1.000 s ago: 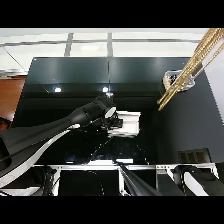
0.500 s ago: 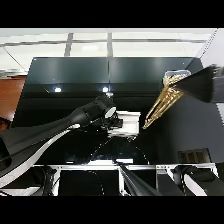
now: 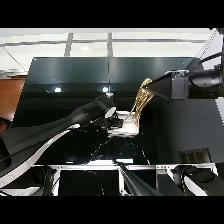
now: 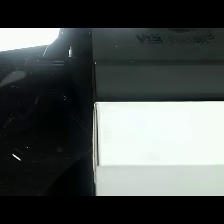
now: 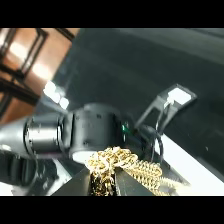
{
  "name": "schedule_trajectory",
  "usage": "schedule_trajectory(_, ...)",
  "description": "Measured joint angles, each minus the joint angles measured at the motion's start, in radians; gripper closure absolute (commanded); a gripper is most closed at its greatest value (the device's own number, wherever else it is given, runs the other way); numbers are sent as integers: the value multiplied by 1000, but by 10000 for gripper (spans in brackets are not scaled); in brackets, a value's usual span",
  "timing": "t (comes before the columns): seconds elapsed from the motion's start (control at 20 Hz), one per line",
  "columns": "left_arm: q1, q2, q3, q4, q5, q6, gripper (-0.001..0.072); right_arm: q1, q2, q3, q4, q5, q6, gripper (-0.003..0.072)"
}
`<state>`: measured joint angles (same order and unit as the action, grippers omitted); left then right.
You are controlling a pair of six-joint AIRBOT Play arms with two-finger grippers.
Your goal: Fold the box and place the chain.
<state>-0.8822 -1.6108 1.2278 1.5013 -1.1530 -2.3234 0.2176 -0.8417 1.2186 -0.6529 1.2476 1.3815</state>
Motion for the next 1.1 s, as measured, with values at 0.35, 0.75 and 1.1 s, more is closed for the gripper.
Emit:
schedule_trajectory(0.35,0,0,0,0,0,0,686,8,0,19,81,-87,-16,672)
schedule_trajectory(0.75,0,0,0,0,0,0,686,61,-1,-84,34,-54,-4,672)
schedule_trajectory(1.1,0,0,0,0,0,0,686,98,-1,-251,-84,-60,51,672)
